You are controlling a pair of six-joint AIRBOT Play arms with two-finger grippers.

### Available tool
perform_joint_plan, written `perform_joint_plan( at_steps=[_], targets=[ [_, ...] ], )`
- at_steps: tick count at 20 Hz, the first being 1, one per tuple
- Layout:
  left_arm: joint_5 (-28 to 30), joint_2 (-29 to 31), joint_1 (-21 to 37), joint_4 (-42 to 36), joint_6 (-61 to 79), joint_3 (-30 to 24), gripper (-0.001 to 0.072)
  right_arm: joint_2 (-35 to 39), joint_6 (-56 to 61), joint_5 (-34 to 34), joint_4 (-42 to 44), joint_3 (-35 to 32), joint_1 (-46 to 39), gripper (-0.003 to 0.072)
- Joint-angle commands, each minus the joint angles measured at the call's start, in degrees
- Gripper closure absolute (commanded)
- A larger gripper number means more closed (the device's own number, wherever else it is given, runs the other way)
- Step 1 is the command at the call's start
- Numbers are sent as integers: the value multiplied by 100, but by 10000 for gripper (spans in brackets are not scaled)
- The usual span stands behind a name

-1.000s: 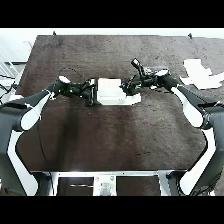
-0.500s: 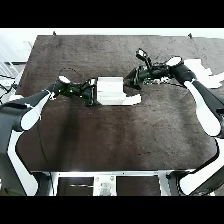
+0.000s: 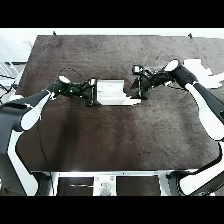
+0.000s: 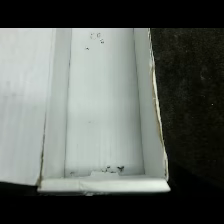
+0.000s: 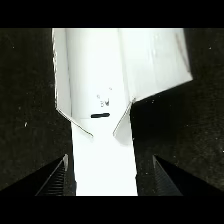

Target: Fold the box and place the chain.

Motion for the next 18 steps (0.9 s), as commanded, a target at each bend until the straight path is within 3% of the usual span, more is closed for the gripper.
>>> perform_joint_plan(
  at_steps=[1, 5, 9, 10, 11, 12, 14, 18],
  targets=[
    [0, 2, 0, 0, 0, 0, 87, 9, -197, -498, -68, -310, 197, 48],
    [-2, 2, 0, 0, 0, 0, 86, 9, -195, -1141, -63, -573, 428, 48],
    [-2, 2, 0, 0, 0, 0, 86, -85, -192, -1150, 74, -590, 533, 55],
    [0, 2, 0, 0, 0, 0, 86, -96, -188, -1145, 85, -592, 549, 212],
    [-2, 2, 0, 0, 0, 0, 86, -105, -166, -1141, 98, -592, 570, 311],
    [-2, 2, 0, 0, 0, 0, 86, -109, -173, -1130, 153, -595, 575, 317],
    [0, 2, 0, 0, 0, 0, 86, -111, -175, -1126, 415, -601, 595, 415],
    [0, 2, 0, 0, 0, 0, 86, -127, -201, -1200, 717, -599, 649, 412]
  ],
)
